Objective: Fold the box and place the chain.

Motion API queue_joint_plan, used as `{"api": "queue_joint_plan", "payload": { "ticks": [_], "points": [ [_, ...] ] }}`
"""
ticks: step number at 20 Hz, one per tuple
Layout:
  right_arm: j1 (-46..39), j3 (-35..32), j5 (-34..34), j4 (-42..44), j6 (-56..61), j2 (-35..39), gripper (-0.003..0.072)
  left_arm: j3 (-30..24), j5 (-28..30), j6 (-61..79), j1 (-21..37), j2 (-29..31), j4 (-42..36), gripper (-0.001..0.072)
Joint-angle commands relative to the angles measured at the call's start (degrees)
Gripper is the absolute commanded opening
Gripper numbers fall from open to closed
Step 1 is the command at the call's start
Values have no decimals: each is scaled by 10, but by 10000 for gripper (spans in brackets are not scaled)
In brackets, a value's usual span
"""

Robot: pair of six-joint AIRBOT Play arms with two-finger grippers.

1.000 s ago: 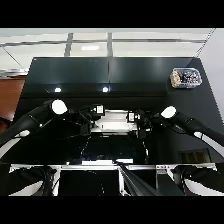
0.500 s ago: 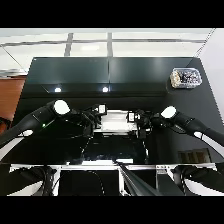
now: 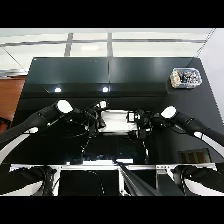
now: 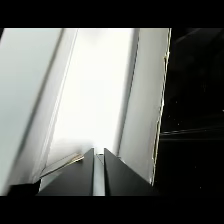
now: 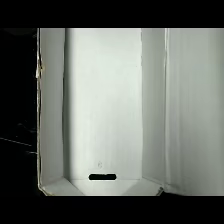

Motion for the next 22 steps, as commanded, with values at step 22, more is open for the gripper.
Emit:
{"api": "queue_joint_plan", "payload": {
  "ticks": [22],
  "points": [
    [1, 0, 0, 0, 0, 0, 466, -9, -126, -545, 362, 152, 230, 28]
  ]
}}
